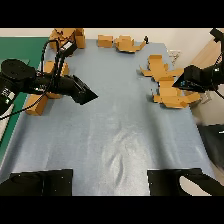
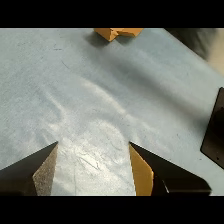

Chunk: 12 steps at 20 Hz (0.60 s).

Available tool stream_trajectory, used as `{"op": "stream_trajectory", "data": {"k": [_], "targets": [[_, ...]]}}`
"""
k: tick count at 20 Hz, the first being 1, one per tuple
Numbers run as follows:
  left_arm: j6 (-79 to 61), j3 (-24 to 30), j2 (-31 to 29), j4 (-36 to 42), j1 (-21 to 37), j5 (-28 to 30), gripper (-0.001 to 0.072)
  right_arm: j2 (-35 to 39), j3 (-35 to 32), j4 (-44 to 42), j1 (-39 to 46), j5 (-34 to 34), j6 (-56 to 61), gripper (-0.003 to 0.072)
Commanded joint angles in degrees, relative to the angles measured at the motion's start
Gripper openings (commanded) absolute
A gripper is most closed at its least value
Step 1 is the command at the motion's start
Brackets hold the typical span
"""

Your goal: Fold the box.

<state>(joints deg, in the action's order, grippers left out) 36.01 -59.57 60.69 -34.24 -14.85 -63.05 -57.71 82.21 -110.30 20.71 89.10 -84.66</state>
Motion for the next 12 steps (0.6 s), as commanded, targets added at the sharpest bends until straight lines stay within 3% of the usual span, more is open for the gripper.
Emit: {"op": "stream_trajectory", "data": {"k": [1, 12], "targets": [[0.0, 0.0, 0.0, 0.0, 0.0, 0.0, 0.0683, 0.0, 0.0, 0.0, 0.0, 0.2, 0.0, 0.0346], [0.0, 0.0, 0.0, 0.0, 0.0, 0.0, 0.0684, -0.2, 0.0, 0.3, 0.0, -2.4, 0.0, 0.0345]]}}
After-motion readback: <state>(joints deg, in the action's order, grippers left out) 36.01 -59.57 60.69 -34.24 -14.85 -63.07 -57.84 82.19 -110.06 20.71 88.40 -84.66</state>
